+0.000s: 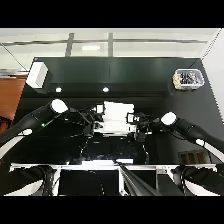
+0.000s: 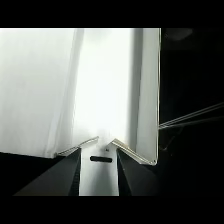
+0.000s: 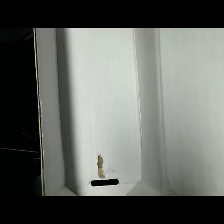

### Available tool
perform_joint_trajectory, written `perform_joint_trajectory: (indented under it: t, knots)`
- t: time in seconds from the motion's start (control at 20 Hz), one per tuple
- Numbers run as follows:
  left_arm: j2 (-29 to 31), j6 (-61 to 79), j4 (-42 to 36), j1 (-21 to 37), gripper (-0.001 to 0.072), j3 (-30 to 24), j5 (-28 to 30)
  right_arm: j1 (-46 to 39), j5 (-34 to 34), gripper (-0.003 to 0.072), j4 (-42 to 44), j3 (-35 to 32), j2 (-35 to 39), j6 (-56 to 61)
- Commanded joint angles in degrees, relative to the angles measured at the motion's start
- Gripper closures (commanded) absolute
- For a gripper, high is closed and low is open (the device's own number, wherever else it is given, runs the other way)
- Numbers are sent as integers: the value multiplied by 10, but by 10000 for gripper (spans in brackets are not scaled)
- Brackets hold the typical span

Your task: Fold the box and place the chain.

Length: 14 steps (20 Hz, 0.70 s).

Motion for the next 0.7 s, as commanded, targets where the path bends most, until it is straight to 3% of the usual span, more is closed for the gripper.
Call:
perform_joint_trajectory:
  t: [0.0,0.15,0.2,0.25,0.4,0.5,0.55,0.6,0.65]
  knots:
    - [-8,0,-21,-6,434,0,7,0,0,252,0,0,0,0]
    - [-33,0,-22,-22,452,0,18,0,0,253,0,0,0,0]
    - [-38,0,-22,-25,557,0,17,0,0,253,0,0,0,0]
    - [-40,0,-22,-25,587,0,17,0,0,253,0,0,0,0]
    - [-40,-1,-22,-24,577,0,18,0,0,252,0,0,0,0]
    - [-40,-1,-21,-25,339,0,19,0,0,253,0,0,0,0]
    - [-40,-1,-19,-25,379,0,20,0,0,253,0,0,0,0]
    - [-40,-1,-16,-25,500,0,21,0,0,253,0,0,0,0]
    - [-40,-1,-17,-25,473,0,21,0,0,253,0,0,0,0]
